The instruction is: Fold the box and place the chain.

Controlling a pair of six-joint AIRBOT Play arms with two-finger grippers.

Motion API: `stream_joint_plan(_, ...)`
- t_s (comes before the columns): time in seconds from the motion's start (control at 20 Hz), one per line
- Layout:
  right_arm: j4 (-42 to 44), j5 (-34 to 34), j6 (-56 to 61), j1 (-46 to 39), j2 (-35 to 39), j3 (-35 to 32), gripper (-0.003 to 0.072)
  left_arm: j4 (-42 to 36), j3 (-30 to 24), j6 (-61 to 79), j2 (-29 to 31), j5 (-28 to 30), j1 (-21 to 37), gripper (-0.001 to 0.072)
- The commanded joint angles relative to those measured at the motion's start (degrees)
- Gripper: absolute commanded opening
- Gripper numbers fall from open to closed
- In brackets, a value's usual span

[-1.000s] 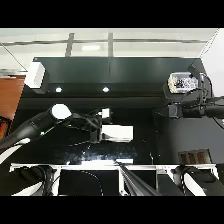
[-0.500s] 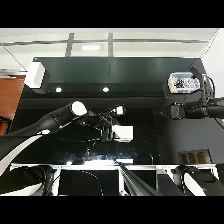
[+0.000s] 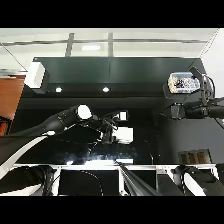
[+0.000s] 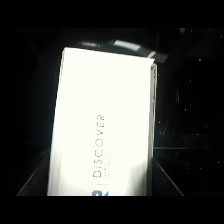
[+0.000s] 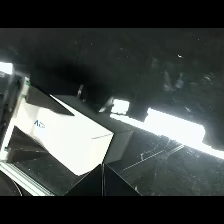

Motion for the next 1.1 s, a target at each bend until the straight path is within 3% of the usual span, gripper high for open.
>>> stream_joint_plan(0.0,0.1,-0.2,0.4,0.0,0.0,0.0,0.0012,4.3,0.0,-1.7,-1.5,6.7,-2.2,0.072)
stream_joint_plan(0.1,0.1,-0.2,0.6,0.0,0.0,0.0,0.0012,5.5,0.0,-1.7,-2.4,7.1,-2.5,0.0716)
stream_joint_plan(0.15,0.1,-0.2,0.6,0.0,0.0,0.0,0.0012,5.5,0.1,-2.2,-2.3,6.4,-2.4,0.0634)
stream_joint_plan(0.2,0.1,-0.1,0.6,0.0,0.0,0.0,0.0012,5.6,0.1,-3.7,-1.7,5.0,-2.1,0.0356)
stream_joint_plan(0.25,0.1,-0.1,0.6,0.0,0.0,0.0,0.0012,5.7,0.1,-7.5,-0.4,3.2,-1.1,0.0294)
stream_joint_plan(0.4,0.1,-0.1,0.6,0.0,0.0,0.0,0.0012,12.3,-0.1,-23.3,5.4,-3.3,7.1,0.0292)
stream_joint_plan(0.6,0.0,-0.2,0.6,0.0,0.0,0.0,0.0012,29.3,-0.4,-40.7,14.0,-10.4,29.9,0.0291)
stream_joint_plan(0.8,-0.5,-3.1,0.6,0.0,0.0,0.0,0.0012,32.2,-0.3,-59.1,15.4,-7.8,59.3,0.0292)
stream_joint_plan(0.85,-0.6,-3.9,0.6,0.0,0.0,0.0,0.0013,32.2,-0.3,-58.7,14.9,-6.1,64.2,0.0292)
stream_joint_plan(0.95,-0.6,-4.7,0.6,0.0,0.0,0.0,0.0013,32.3,-0.2,-53.1,13.2,-2.2,70.3,0.0294)
stream_joint_plan(1.05,-0.7,-5.0,0.7,0.0,0.0,0.0,0.0013,32.3,2.0,-48.3,10.1,-0.3,72.2,0.0294)
